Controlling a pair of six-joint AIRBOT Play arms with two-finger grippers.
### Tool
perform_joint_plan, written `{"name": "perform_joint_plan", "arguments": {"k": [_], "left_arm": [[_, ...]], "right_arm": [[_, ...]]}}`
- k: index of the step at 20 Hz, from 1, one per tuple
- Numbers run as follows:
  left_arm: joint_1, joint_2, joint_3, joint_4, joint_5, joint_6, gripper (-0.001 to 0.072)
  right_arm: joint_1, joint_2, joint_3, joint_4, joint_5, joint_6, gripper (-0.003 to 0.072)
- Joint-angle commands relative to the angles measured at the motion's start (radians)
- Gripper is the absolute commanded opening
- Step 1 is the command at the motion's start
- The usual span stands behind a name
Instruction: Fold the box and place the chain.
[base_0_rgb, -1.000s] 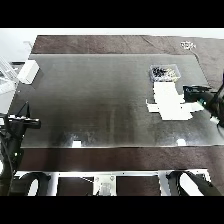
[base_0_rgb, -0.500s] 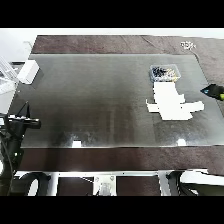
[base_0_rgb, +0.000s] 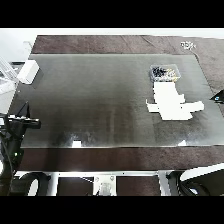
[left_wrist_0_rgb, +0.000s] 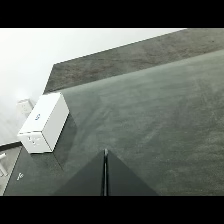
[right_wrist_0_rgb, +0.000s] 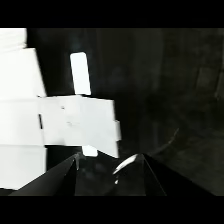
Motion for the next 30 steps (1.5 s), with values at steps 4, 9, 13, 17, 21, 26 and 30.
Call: {"name": "perform_joint_plan", "arguments": {"k": [4,9,13,17,21,26,30], "left_arm": [[0.001,0.001,0.000,0.000,0.001,0.000,0.0021],[0.000,0.001,0.000,0.000,0.000,0.000,0.0021],[0.001,0.001,0.000,0.000,0.000,0.000,0.0021],[0.001,0.001,0.000,0.000,0.000,0.000,0.0021],[0.001,0.001,0.000,0.000,0.000,0.000,0.0021],[0.001,0.001,0.000,0.000,0.000,0.000,0.0021],[0.001,0.001,0.000,0.000,0.000,0.000,0.0021]], "right_arm": [[-0.006,-0.129,0.096,0.010,0.075,-0.087,0.0469],[0.000,-0.193,0.096,0.096,0.075,-0.133,0.0469],[0.000,-0.222,0.098,0.143,0.083,-0.134,0.0470],[0.005,-0.244,0.098,0.173,0.106,-0.138,0.0470],[0.006,-0.259,0.097,0.225,0.132,-0.140,0.0477],[0.018,-0.280,0.093,0.235,0.163,-0.141,0.0474],[0.031,-0.297,0.086,0.235,0.190,-0.137,0.0472]]}}
